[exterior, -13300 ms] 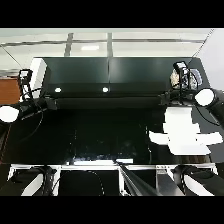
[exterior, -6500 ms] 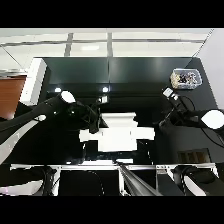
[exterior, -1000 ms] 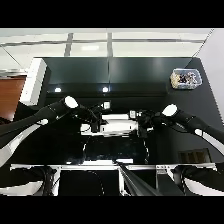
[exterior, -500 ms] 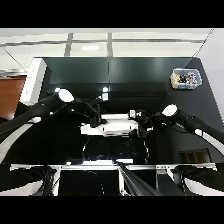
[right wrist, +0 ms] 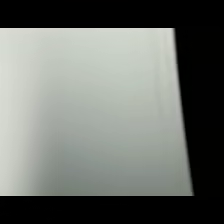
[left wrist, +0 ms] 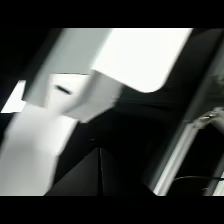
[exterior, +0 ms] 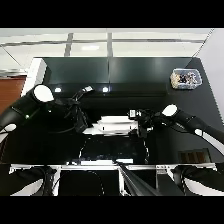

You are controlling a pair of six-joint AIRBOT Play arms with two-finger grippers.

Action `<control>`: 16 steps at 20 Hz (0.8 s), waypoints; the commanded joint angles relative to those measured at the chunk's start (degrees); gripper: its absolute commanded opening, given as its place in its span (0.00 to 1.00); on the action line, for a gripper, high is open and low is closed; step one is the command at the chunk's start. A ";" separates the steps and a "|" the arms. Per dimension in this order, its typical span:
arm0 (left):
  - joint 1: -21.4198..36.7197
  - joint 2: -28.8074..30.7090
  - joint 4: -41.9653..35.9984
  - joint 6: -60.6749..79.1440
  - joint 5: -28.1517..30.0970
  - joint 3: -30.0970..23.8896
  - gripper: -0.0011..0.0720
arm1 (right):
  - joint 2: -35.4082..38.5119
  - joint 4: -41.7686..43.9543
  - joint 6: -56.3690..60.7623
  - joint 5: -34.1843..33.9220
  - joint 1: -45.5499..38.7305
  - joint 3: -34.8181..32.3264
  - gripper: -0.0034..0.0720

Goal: Fold the box and place the chain.

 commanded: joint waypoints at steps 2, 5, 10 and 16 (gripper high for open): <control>-3.93 0.63 -17.64 3.82 7.26 -7.34 0.04 | 0.00 0.00 0.00 0.02 0.00 0.00 0.69; -5.29 0.63 -29.92 13.07 21.73 -8.70 0.04 | 0.00 -0.02 0.00 0.13 0.00 0.00 0.44; -5.49 0.28 -30.47 19.41 41.09 -8.63 0.05 | 0.00 -0.07 -0.02 0.15 0.00 0.00 0.37; -5.42 -8.76 -19.06 12.17 37.24 -5.73 0.04 | 0.00 -0.07 0.00 0.11 0.00 0.00 0.37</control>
